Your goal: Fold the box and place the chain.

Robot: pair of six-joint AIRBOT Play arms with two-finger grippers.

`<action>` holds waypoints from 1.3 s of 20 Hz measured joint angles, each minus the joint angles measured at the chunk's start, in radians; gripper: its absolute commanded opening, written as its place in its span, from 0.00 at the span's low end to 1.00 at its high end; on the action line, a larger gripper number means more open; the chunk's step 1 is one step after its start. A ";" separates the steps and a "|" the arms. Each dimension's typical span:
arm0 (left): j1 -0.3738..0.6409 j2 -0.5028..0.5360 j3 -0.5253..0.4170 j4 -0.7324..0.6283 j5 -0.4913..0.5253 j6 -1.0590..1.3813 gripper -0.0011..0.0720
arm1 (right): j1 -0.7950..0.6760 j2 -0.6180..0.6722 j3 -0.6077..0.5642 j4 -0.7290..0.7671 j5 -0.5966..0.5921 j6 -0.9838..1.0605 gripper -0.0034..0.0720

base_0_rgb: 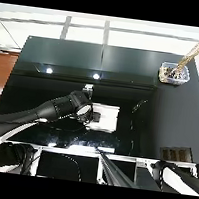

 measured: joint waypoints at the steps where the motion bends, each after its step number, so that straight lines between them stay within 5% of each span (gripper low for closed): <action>1: 0.000 0.000 0.000 0.000 0.000 0.000 0.05 | 0.022 0.034 -0.023 0.002 0.015 -0.012 0.06; 8: 0.000 0.000 0.000 0.000 0.000 0.000 0.05 | 0.212 0.238 -0.179 0.011 0.219 -0.089 0.06; 14: 0.000 0.000 0.000 0.000 0.000 0.000 0.05 | 0.363 0.287 -0.253 0.060 0.372 -0.119 0.06; 26: 0.000 0.000 -0.001 -0.001 0.000 0.000 0.05 | 0.571 0.294 -0.446 0.171 0.275 -0.129 0.06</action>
